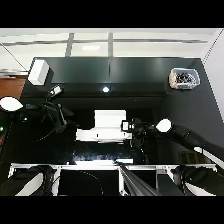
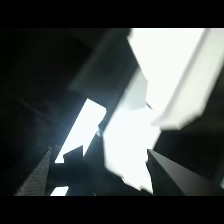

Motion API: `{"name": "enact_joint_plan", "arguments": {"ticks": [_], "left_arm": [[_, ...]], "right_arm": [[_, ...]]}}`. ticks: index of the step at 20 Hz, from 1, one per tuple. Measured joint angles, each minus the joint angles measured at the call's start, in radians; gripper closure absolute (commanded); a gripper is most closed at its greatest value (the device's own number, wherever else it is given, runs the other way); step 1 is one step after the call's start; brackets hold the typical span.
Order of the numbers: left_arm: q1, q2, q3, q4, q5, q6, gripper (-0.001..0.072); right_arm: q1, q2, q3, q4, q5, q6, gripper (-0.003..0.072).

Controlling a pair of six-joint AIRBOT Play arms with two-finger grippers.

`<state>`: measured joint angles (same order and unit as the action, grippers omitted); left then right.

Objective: Fold the box and place the chain.

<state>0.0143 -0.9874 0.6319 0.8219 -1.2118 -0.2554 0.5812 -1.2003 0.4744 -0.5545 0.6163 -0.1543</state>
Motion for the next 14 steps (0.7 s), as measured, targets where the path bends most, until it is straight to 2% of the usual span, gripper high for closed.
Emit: {"name": "enact_joint_plan", "arguments": {"ticks": [4, 6, 14], "left_arm": [[-0.023, 0.002, 0.0, 0.046, -0.016, 0.092, 0.0073], [-0.062, 0.002, -0.007, 0.057, 0.008, 0.114, 0.0072], [-0.27, 0.002, -0.101, 0.04, 0.206, 0.143, 0.0066]], "right_arm": [[0.0, 0.0, 0.0, 0.0, 0.0, 0.0, 0.029], [0.0, 0.0, 0.0, 0.0, 0.0, 0.0, 0.029], [0.0, 0.0, 0.0, 0.0, 0.0, 0.0, 0.029]]}}
